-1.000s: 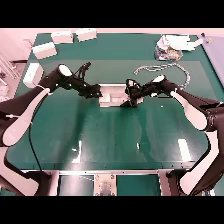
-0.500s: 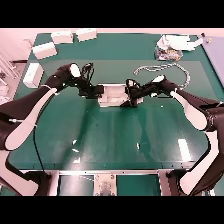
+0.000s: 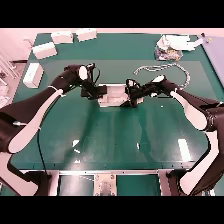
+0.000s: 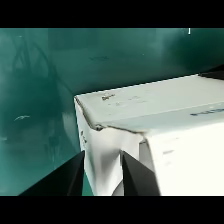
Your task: Fold the box and place the chain.
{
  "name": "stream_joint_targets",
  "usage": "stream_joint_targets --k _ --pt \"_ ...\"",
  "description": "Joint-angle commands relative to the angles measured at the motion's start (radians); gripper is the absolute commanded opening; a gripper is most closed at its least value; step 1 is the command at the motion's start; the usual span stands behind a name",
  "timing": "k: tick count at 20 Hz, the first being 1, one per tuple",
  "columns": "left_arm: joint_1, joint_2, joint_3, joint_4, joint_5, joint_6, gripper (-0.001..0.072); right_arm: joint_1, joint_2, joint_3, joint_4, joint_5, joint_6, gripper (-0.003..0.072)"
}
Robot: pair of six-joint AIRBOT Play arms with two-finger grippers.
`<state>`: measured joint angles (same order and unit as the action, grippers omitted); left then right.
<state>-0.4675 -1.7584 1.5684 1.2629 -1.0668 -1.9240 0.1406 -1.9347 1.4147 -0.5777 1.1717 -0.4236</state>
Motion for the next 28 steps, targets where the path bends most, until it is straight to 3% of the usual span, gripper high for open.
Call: stream_joint_targets --k 1,14,19,28 --pt "-0.012 -0.004 0.01 0.027 -0.02 -0.059 0.028 0.0 0.001 0.0 0.0 0.0 0.0 0.058" --pt "-0.061 -0.01 0.016 0.153 -0.033 -0.114 0.028 0.0 0.001 0.0 0.0 0.0 0.0 0.058" --pt "-0.063 -0.096 0.121 0.176 -0.15 -0.118 0.028 0.0 0.001 0.0 0.0 0.0 0.0 0.0581" --pt "-0.073 -0.148 0.177 0.239 -0.164 -0.117 0.028 0.0 0.001 0.0 0.0 0.0 0.0 0.058"
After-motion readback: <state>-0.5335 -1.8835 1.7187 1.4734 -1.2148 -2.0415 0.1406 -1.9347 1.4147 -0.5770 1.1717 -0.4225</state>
